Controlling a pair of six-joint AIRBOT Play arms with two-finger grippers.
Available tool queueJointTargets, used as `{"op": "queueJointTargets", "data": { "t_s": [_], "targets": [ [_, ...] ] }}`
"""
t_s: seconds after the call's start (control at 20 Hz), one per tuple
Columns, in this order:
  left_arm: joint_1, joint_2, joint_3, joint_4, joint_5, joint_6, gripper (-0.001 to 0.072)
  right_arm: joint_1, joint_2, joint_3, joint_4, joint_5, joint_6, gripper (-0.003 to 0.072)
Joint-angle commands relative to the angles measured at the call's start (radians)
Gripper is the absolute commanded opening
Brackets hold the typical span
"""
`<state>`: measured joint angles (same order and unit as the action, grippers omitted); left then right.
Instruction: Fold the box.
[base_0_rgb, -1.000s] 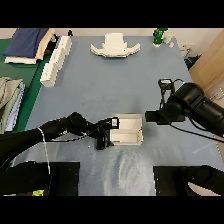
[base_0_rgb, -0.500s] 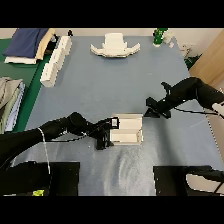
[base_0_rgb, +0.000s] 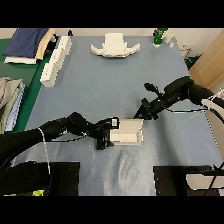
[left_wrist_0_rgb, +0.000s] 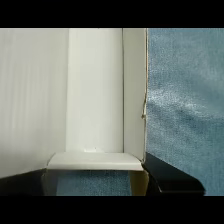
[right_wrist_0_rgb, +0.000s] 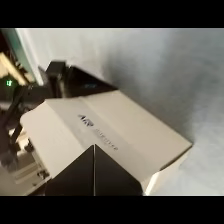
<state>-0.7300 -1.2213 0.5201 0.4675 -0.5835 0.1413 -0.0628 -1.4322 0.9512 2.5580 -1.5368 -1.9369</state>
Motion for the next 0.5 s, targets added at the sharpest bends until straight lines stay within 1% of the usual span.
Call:
{"op": "queueJointTargets", "data": {
  "t_s": [0.0,0.15,0.25,0.45],
  "targets": [
    [0.0,0.0,0.0,0.0,0.0,0.0,0.0416,0.036,0.036,0.007,-0.017,-0.065,-0.15,0.0003],
    [0.0,0.0,0.0,0.0,0.0,0.0,0.0415,0.088,0.095,0.006,-0.098,0.051,-0.172,0.0003],
    [0.0,0.0,0.0,0.0,0.0,0.0,0.0416,0.14,0.143,-0.012,-0.154,0.156,-0.204,0.0003],
    [0.0,0.0,0.0,0.0,0.0,0.0,0.0416,0.298,0.251,-0.114,-0.28,0.457,-0.227,0.0002]
  ]
}}
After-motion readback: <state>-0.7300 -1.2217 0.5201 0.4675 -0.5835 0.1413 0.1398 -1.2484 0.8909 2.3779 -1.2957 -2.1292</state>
